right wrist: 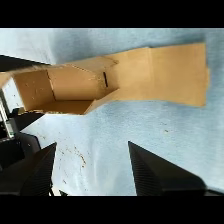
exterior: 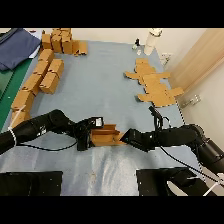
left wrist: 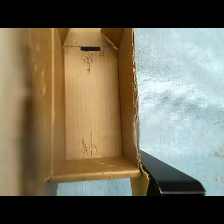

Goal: Fold the box.

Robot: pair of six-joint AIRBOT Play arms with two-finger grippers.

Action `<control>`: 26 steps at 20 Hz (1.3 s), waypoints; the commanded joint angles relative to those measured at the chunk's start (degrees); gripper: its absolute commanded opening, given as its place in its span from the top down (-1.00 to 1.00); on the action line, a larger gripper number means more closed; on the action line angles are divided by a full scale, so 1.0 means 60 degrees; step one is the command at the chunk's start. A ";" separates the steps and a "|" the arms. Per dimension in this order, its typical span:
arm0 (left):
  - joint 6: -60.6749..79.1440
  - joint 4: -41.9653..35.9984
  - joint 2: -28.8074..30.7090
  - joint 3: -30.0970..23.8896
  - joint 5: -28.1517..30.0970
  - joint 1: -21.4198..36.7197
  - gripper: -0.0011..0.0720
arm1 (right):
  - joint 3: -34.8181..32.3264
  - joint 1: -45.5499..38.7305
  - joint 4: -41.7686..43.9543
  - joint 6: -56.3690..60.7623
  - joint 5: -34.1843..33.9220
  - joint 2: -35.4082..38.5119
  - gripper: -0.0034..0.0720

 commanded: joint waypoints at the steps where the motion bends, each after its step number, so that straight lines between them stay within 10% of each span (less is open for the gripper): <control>1: 0.0229 -0.0098 0.0011 -0.0335 0.1038 -0.0503 -0.33 | 0.0007 0.0007 -0.0004 -0.0004 0.0135 -0.0011 -0.91; 8: 0.0226 -0.0117 0.0011 -0.0433 0.0656 -0.0594 -0.33 | 0.0007 0.0007 0.0157 0.0015 0.0426 -0.0699 -0.92; 9: 0.0229 -0.0186 0.0011 -0.0433 0.0546 -0.0594 -0.33 | 0.0007 0.0007 0.0244 0.0058 0.0426 -0.0896 -0.70; 11: 0.0233 -0.0237 0.0011 -0.0433 0.0448 -0.0594 -0.33 | 0.0011 0.0007 0.0342 0.0415 0.0492 -0.1224 0.84; 26: 0.0229 -0.0244 0.0007 -0.0433 0.0364 -0.0594 -0.33 | 0.0047 0.0007 0.0517 0.0437 0.0619 -0.1399 0.90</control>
